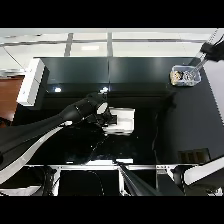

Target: Fold the box and place the chain.

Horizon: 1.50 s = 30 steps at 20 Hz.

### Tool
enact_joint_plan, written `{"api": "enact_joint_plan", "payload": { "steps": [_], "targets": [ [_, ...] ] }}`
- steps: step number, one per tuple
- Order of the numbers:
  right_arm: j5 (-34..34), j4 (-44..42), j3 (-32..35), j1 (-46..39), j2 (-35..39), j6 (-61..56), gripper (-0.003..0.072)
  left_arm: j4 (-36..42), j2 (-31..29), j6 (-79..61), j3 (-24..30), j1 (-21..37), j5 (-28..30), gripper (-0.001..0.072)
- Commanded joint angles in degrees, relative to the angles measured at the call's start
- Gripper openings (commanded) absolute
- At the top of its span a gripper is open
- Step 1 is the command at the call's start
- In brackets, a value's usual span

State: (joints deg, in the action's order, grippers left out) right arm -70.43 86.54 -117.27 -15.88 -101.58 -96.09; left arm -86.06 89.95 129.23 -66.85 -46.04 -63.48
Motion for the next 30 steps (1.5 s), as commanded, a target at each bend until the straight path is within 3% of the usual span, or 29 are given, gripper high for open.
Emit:
{"api": "enact_joint_plan", "payload": {
  "steps": [1, 7, 12, 21, 30],
  "targets": [
    [1.4, -8.6, 0.9, -0.1, 11.4, 6.4, 0.001, 0.0, 0.0, 0.0, 0.0, 0.0, 0.1, 0.0024],
    [3.3, -22.5, 0.9, -0.1, 27.8, 11.2, 0.0009, 0.0, 0.0, 0.0, 0.0, 0.0, 0.1, 0.0024],
    [2.3, -31.1, 0.9, 0.8, 35.6, 12.6, 0.0009, 0.0, 0.0, 0.0, 0.0, 0.0, 0.1, 0.0024],
    [-11.5, -33.4, 3.3, 15.6, 42.8, 12.5, 0.001, 0.0, 0.0, 0.0, 0.0, 0.0, 0.1, 0.0024],
    [-10.9, -36.3, 5.9, 25.4, 42.6, 12.4, 0.001, 0.0, 0.0, 0.0, 0.0, 0.0, 0.1, 0.0024]
  ]
}}
